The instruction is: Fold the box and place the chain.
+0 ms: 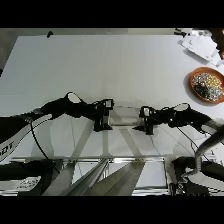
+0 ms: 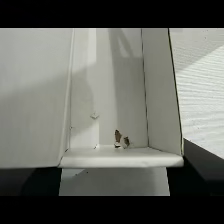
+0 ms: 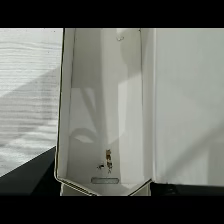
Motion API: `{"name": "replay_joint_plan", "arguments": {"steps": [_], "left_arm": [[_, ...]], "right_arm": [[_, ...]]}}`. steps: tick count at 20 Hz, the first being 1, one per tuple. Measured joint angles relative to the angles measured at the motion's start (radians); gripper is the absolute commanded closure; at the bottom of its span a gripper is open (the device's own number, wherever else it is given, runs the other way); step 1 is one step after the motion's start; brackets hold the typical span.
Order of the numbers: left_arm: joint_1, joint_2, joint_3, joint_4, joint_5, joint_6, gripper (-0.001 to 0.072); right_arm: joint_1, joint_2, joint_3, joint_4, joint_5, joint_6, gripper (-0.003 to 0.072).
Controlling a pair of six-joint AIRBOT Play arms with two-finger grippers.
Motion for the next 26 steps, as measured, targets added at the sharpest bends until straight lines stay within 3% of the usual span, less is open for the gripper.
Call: {"name": "replay_joint_plan", "arguments": {"steps": [15, 16, 17, 18, 26], "left_arm": [[0.0, 0.0, 0.0, -0.003, -0.014, 0.0, 0.0297], [0.0, 0.0, 0.0, -0.003, -0.014, 0.0, 0.0297], [0.0, 0.0, 0.0, -0.003, -0.014, 0.0, 0.0297], [0.0, 0.0, 0.0, -0.003, -0.018, -0.001, 0.0297], [-0.001, 0.0, -0.001, -0.005, -0.023, -0.001, 0.0297]], "right_arm": [[0.0, 0.0, 0.0, 0.003, -0.004, -0.001, 0.0292], [0.0, 0.0, 0.0, 0.003, -0.004, 0.0, 0.0239], [0.0, 0.0, 0.0, 0.004, -0.005, 0.002, 0.0083], [0.0, 0.0, 0.0, 0.007, -0.011, 0.017, -0.001], [0.0, 0.073, 0.0, -0.072, -0.025, 0.212, -0.0016]]}}
